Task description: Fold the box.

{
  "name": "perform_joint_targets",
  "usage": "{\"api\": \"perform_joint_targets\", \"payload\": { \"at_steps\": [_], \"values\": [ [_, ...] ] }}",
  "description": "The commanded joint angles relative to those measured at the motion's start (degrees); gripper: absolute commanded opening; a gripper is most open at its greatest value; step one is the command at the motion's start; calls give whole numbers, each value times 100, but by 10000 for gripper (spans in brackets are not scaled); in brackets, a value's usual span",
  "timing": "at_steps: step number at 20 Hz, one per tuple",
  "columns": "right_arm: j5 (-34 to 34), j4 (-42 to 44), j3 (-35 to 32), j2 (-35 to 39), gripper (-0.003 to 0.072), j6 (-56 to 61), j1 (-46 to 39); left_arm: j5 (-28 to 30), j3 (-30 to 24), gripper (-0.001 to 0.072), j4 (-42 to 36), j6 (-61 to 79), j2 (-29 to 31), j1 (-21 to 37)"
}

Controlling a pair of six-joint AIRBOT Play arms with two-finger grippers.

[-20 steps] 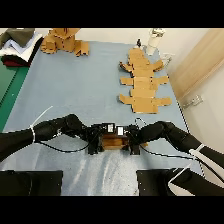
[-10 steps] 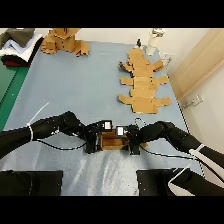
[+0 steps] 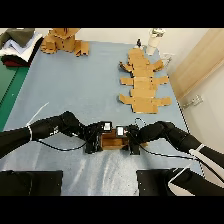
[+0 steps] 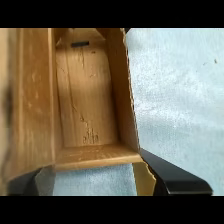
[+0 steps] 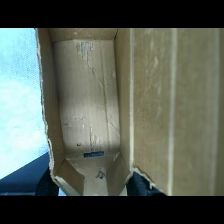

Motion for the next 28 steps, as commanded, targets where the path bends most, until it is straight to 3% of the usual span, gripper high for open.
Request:
{"api": "perform_joint_targets", "payload": {
  "at_steps": [1,6,8,13,15,28],
  "values": [
    [2,2,-2,-4,439,2,2,85,-52,695,-267,378,9,4],
    [2,2,-2,-4,439,0,2,146,-201,694,-374,479,68,-2],
    [2,2,-2,-4,438,0,2,144,-203,509,-374,476,85,-2],
    [2,2,-2,-4,439,0,2,144,-205,506,-393,474,85,-2],
    [2,2,-2,-4,439,0,2,125,-205,293,-393,472,85,-2],
    [2,2,-2,-4,439,0,2,131,-195,293,-413,444,85,-7]
  ]
}}
